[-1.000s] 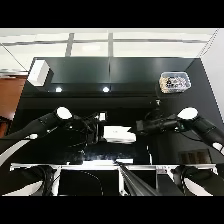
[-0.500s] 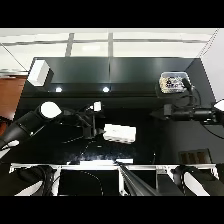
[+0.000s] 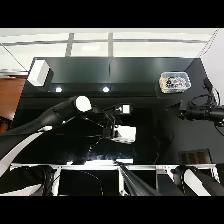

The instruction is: Fold the box and place the chain.

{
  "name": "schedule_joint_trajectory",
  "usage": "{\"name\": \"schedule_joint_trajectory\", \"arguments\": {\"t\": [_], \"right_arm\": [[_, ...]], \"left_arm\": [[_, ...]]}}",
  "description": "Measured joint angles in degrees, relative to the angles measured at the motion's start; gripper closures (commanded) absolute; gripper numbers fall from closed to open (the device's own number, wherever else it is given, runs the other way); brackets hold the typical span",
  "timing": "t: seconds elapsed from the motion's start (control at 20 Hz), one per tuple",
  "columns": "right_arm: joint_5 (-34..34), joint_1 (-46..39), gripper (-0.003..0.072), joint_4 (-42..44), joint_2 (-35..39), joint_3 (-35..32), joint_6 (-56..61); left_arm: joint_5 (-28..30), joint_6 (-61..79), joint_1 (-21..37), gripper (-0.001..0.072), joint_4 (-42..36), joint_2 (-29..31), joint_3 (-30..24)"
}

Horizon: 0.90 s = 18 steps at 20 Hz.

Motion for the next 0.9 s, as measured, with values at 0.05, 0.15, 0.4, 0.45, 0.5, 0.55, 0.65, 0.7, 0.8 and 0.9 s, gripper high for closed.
{"name": "schedule_joint_trajectory", "arguments": {"t": [0.05, 0.15, 0.4, 0.45, 0.5, 0.55, 0.65, 0.7, 0.8, 0.9], "right_arm": [[0.0, -0.3, 0.0674, 0.0, 0.0, 0.0, -0.2], [-0.4, -0.4, 0.0674, 0.0, 0.0, 0.0, -0.6], [-0.7, 0.3, 0.0674, -0.1, 0.0, 0.0, -1.2], [-0.7, 0.3, 0.0674, -0.1, 0.0, 0.0, -1.3], [-0.8, 0.4, 0.0674, -0.1, 0.0, 0.0, -1.4], [-0.8, 0.4, 0.0674, -0.1, 0.0, 0.0, -1.4], [-0.8, 0.5, 0.0673, -0.1, 0.0, 0.0, -1.4], [-0.9, 0.5, 0.0673, -0.1, 0.0, 0.0, -1.5], [-1.0, 0.5, 0.0674, -0.1, 0.0, 0.0, -1.6], [-1.1, 0.5, 0.0673, -0.1, 0.0, 0.0, -1.6]], "left_arm": [[-0.3, -0.1, -0.3, 0.0006, 0.4, -0.8, 0.4], [-1.4, -0.5, -0.7, 0.0006, 0.7, -1.7, 0.9], [-1.9, -0.8, -1.0, 0.0006, 1.0, -2.6, 1.4], [-2.2, -0.8, -1.1, 0.0005, 1.1, -2.6, 1.4], [-2.4, -0.8, -1.1, 0.0005, 1.1, -2.7, 1.5], [-2.6, -1.0, -1.2, 0.0006, 1.2, -2.7, 1.5], [-2.9, -1.0, -1.4, 0.0006, 1.2, -2.8, 1.5], [-3.0, -1.0, -1.4, 0.0006, 1.2, -2.8, 1.5], [-3.0, -1.0, -1.7, 0.0005, 1.7, -2.9, 1.5], [-3.0, -1.0, -1.8, 0.0006, 2.0, -2.9, 1.5]]}}
